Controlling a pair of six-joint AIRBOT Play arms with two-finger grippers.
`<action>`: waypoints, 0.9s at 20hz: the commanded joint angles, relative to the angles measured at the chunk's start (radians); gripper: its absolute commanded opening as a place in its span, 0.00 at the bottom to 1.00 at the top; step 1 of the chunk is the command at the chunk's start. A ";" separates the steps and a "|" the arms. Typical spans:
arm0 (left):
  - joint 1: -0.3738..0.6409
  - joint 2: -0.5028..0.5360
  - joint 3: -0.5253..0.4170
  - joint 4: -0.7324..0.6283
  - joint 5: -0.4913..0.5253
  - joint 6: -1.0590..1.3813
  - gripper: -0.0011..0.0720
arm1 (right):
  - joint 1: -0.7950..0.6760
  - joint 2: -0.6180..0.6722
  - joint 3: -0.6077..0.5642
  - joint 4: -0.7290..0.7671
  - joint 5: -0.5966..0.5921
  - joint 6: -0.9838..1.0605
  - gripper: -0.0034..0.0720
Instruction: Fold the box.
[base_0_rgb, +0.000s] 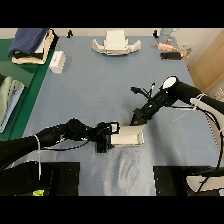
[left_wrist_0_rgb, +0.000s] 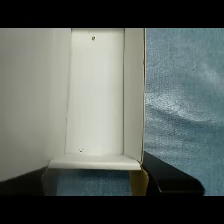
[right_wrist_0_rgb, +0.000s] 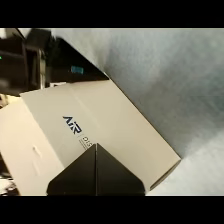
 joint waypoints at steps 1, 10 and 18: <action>0.000 -0.001 0.001 0.000 0.001 0.000 0.65 | 0.077 0.081 -0.016 -0.119 -0.077 -0.036 0.05; 0.000 -0.001 0.000 0.000 0.001 0.000 0.65 | 0.301 0.442 -0.323 -0.129 -0.540 -0.261 0.05; 0.000 -0.001 0.001 0.000 0.001 0.000 0.65 | 0.483 0.652 -0.534 -0.201 -0.823 -0.324 0.05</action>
